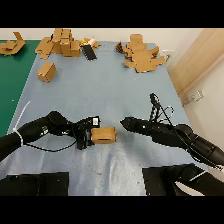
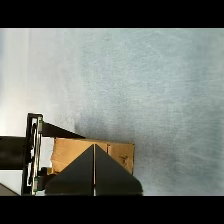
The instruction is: Fold the box.
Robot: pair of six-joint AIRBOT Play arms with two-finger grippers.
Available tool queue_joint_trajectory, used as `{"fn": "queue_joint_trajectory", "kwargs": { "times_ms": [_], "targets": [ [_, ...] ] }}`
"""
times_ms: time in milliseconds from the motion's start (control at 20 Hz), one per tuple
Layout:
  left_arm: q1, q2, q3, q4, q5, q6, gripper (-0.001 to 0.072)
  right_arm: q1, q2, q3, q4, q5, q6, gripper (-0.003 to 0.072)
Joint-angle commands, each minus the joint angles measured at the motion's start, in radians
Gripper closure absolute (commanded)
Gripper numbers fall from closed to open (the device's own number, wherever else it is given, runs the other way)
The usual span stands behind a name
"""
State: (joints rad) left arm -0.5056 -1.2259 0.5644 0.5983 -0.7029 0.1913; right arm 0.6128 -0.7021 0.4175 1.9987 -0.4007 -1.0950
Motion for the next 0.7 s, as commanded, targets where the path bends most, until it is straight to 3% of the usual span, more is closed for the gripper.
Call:
{"fn": "queue_joint_trajectory", "kwargs": {
  "times_ms": [0,400,650],
  "targets": [
    [0.0,0.001,0.0,0.0,0.012,0.0,0.033,-0.002,-0.002,0.001,-0.002,-0.002,0.049,0.0682],
    [0.002,0.021,0.023,0.0,0.034,-0.166,0.033,-0.003,-0.003,0.001,-0.017,0.002,0.082,0.0682],
    [0.087,0.056,0.093,0.061,0.232,-0.472,0.033,-0.003,-0.003,0.001,-0.047,0.002,0.102,0.0682]
  ]
}}
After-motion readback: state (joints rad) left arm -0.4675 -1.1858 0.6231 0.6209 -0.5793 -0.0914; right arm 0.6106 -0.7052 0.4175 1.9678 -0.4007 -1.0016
